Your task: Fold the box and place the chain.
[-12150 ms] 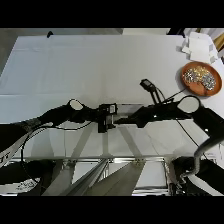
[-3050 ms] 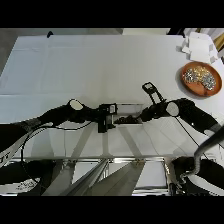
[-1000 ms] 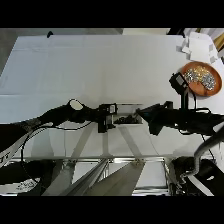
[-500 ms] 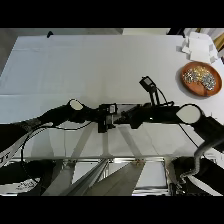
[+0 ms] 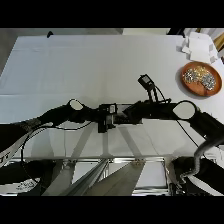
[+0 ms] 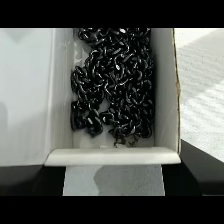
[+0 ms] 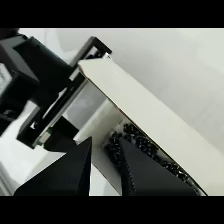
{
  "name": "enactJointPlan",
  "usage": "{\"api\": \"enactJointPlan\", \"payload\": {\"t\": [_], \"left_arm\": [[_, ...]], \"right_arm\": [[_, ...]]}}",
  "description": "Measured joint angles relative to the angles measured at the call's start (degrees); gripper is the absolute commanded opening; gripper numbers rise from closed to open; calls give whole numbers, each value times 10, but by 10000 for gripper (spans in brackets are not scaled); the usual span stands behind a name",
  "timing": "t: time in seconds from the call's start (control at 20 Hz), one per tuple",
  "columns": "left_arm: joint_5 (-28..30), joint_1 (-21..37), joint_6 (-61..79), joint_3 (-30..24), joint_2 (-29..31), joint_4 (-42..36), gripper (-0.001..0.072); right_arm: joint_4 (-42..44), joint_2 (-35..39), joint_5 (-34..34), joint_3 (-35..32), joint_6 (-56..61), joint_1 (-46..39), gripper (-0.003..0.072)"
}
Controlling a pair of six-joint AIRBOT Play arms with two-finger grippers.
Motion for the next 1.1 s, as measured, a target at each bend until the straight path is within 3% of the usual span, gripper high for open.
{"api": "enactJointPlan", "payload": {"t": [0.25,0.4,0.7,1.1], "left_arm": [[0,0,0,0,0,0,333],[0,0,0,0,0,0,333],[0,0,0,0,0,0,333],[0,0,0,0,0,0,333]], "right_arm": [[-1,14,108,98,-41,-45,174],[-2,13,129,131,-94,-80,174],[-26,-41,133,149,-186,-145,143],[-33,-136,159,151,-226,-157,155]]}}
